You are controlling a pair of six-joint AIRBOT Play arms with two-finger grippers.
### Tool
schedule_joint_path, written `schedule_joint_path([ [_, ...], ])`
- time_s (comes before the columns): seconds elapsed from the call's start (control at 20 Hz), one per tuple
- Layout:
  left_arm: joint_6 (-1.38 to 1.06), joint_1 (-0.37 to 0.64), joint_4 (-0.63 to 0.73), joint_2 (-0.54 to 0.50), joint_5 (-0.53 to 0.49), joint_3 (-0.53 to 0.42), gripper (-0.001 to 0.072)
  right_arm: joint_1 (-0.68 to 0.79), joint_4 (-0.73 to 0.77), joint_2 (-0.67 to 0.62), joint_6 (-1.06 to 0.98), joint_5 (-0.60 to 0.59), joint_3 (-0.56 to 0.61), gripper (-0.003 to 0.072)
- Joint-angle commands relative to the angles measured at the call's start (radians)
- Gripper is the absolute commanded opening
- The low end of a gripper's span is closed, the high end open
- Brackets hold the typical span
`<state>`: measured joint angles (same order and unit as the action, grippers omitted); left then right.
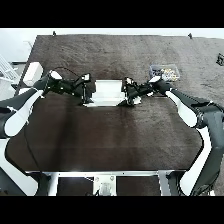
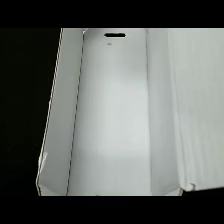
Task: Fold the box and place the chain.
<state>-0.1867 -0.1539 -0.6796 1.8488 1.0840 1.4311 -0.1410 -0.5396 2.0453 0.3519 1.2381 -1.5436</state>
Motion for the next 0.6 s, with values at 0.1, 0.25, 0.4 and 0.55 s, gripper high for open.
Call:
schedule_joint_path([
  [0.1,-0.006,-0.046,0.002,0.008,-0.059,0.0,0.0417,0.0,0.0,0.0,0.0,0.001,0.0,0.0639],
  [0.25,-0.005,-0.051,0.005,0.008,-0.082,0.0,0.0343,0.0,0.0,0.0,0.0,0.001,0.0,0.0639],
  [0.4,-0.005,-0.051,0.013,0.008,-0.079,0.0,0.0249,0.0,0.0,0.0,0.0,0.001,0.0,0.0639],
  [0.55,-0.006,-0.051,0.031,0.008,-0.081,0.0,0.0248,0.0,0.0,0.0,0.0,0.001,0.0,0.0639],
])
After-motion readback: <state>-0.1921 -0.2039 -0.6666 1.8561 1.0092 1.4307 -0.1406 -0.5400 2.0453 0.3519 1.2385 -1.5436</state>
